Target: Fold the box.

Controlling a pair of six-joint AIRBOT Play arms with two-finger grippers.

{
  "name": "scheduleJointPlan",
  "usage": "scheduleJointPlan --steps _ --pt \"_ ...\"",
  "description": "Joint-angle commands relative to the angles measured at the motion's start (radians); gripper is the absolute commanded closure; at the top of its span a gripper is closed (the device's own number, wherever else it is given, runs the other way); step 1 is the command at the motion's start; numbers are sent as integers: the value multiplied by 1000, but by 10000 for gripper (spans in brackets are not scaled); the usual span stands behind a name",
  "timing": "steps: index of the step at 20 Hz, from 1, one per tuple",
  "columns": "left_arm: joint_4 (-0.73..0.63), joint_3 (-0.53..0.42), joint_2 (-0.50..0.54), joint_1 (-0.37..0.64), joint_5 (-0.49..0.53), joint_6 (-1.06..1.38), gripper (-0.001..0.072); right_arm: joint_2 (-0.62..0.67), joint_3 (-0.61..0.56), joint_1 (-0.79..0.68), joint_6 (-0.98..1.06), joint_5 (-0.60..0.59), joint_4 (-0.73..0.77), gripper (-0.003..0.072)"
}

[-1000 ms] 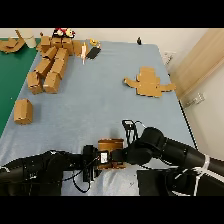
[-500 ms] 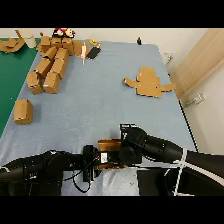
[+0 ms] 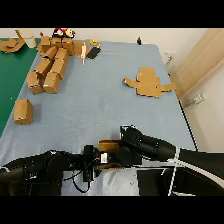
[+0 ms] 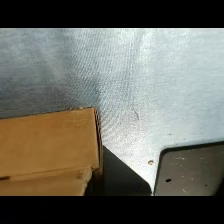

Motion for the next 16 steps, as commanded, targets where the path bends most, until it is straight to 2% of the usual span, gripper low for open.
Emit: scheduleJointPlan --steps 1,2,3,4,5,12,16 --pt "-2 0 0 0 0 -3 225 -3 0 1 -10 18 6 687" --pt "-2 0 0 0 0 -3 225 -2 2 1 -24 27 5 685" --pt "-1 0 0 0 0 -3 226 -1 8 1 -26 26 5 630" --pt "-2 0 0 0 0 -3 226 2 18 1 -26 23 2 472" --pt "-2 0 0 0 0 -3 225 8 27 1 -25 14 1 361" --pt "-2 0 0 0 0 -3 225 114 63 0 48 -65 -42 361" --pt "-2 0 0 0 0 -3 226 185 63 0 87 -71 -47 362"
